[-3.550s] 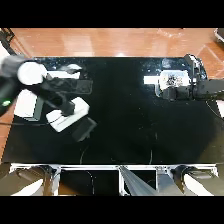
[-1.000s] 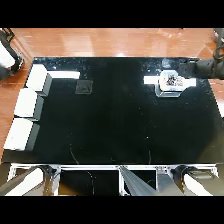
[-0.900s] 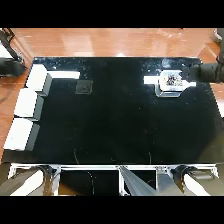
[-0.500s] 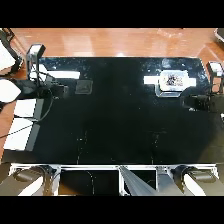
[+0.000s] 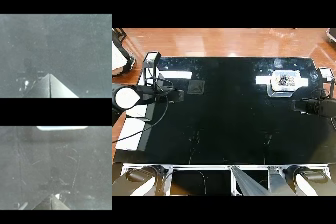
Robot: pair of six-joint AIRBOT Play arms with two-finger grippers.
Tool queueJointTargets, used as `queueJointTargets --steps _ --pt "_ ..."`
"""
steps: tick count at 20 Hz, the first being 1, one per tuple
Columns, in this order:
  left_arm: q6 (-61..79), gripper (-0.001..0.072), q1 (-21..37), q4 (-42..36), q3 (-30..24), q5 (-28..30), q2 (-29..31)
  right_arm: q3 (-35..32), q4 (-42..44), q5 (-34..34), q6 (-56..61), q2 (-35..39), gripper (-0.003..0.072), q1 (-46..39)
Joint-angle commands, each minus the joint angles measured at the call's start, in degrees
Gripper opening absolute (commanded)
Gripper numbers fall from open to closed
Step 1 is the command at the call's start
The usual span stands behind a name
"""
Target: Fold the box and place the chain.
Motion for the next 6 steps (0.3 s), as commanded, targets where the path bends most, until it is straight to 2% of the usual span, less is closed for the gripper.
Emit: queueJointTargets --steps 1,6 --pt "-0.3 0.0021 -0.1 0.2 -0.1 0.1 0.0 -0.1 -0.2 0.0 0.1 0.0 0.0017 0.0" --pt "-0.3 0.0021 -0.1 0.2 -0.1 -0.2 0.0 -0.1 -0.2 0.0 0.1 0.0 0.0017 0.0"
